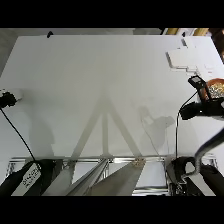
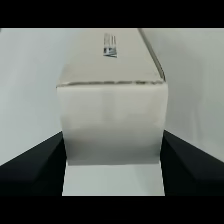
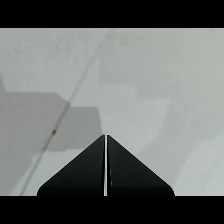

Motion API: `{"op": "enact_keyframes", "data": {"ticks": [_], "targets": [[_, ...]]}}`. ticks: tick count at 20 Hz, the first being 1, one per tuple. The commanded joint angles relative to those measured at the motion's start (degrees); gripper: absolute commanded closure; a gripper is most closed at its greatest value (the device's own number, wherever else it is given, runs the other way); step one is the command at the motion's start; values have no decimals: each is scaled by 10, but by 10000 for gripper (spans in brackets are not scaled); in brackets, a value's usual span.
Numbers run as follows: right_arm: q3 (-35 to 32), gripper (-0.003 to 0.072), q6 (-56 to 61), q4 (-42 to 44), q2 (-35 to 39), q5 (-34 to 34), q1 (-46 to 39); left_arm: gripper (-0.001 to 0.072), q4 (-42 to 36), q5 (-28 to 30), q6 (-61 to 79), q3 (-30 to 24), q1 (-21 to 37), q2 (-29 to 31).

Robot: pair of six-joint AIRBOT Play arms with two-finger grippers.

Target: Fold the box and place the chain.

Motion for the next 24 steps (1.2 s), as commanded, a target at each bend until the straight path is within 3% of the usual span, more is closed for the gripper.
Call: {"op": "enact_keyframes", "data": {"ticks": [1, 2, 3, 10, 19, 24], "targets": [[1, 667, 0, 0, 0, 0, 0, 188, -9, -74, -40, 0, 13, -52], [1, 667, 0, 0, 0, 0, 0, 79, -8, -101, -40, 0, 13, -62], [1, 667, 0, 0, 0, 0, 0, 17, -8, -125, -44, 0, 13, -69], [1, 667, 0, 0, 0, 0, 0, 7, -7, -198, -56, 0, 13, -52], [1, 667, 0, 0, 0, 0, 0, 13, -24, -177, -55, 0, 12, 169], [1, 667, 0, 0, 0, 0, 0, 13, -21, -153, -55, 0, -28, 177]]}}
